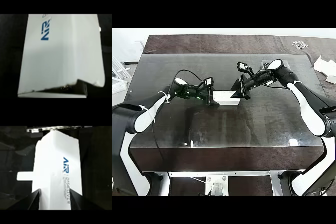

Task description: Fold the box and place the chain.

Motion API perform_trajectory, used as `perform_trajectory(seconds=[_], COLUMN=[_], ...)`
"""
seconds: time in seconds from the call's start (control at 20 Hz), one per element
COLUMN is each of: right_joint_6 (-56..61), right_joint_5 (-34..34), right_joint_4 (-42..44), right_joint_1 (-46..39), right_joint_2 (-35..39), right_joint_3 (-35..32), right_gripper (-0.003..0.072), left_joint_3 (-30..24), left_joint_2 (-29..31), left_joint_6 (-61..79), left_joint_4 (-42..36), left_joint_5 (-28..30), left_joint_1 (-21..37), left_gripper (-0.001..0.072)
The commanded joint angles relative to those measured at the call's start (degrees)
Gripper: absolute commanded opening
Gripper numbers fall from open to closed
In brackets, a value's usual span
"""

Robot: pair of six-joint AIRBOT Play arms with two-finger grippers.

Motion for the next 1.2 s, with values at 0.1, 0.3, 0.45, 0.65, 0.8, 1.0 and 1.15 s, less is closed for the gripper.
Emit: perform_trajectory(seconds=[0.1, 0.3, 0.45, 0.65, 0.8, 1.0, 1.15], right_joint_6=[-2.3, -2.3, -2.2, -0.3, 0.2, 0.1, -0.1], right_joint_5=[-1.3, -0.5, -0.6, 2.1, 2.0, -1.1, -3.5], right_joint_4=[3.7, 4.5, 3.6, 3.7, 2.3, 1.0, 0.6], right_joint_1=[0.7, 0.7, 0.7, 0.7, 0.7, 0.8, 0.9], right_joint_2=[0.1, 0.1, 0.1, 0.1, 0.0, -0.1, -0.8], right_joint_3=[0.7, 2.3, 2.2, 1.9, 1.3, 0.9, 1.0], right_gripper=[0.0448, 0.0437, 0.0425, 0.0426, 0.0426, 0.0426, 0.0425], left_joint_3=[0.0, 0.0, 0.0, 0.0, 0.0, 0.0, 0.0], left_joint_2=[0.0, 0.0, 0.0, 0.0, 0.0, 0.0, 0.0], left_joint_6=[0.0, 0.0, 0.0, 0.0, 0.0, 0.0, 0.0], left_joint_4=[0.0, 0.0, 0.0, 0.0, 0.0, 0.0, 0.0], left_joint_5=[0.0, 0.0, 0.0, 0.0, 0.0, 0.0, 0.0], left_joint_1=[0.0, 0.0, 0.0, 0.0, 0.0, 0.0, 0.0], left_gripper=[0.0488, 0.0488, 0.0488, 0.0488, 0.0487, 0.0488, 0.0488])
